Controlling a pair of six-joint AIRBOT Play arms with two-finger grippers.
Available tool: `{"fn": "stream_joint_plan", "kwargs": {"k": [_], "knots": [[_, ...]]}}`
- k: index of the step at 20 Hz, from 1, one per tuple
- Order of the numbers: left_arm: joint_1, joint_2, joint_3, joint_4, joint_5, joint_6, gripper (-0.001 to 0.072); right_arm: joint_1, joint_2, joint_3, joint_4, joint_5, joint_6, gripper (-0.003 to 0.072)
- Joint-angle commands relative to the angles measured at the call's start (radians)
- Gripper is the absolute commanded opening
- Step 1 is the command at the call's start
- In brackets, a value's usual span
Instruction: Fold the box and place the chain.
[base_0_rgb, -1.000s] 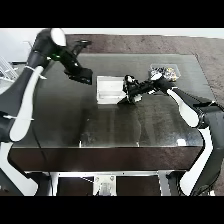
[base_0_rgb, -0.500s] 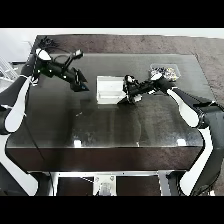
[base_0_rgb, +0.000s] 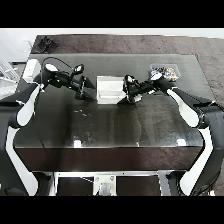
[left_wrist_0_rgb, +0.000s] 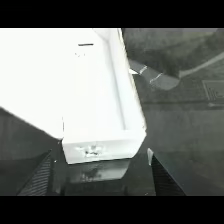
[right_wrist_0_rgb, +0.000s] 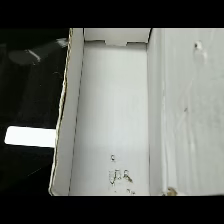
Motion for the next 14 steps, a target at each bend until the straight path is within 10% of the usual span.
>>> {"fn": "stream_joint_plan", "kwargs": {"k": [1,14], "knots": [[-0.011,-0.024,-0.001,-0.033,0.034,0.045,0.0720,0.001,0.000,0.000,0.000,0.000,0.000,0.0569],[-0.028,-0.053,-0.001,-0.029,0.044,0.034,0.0720,0.001,0.000,0.000,0.000,0.000,0.000,0.0569]]}}
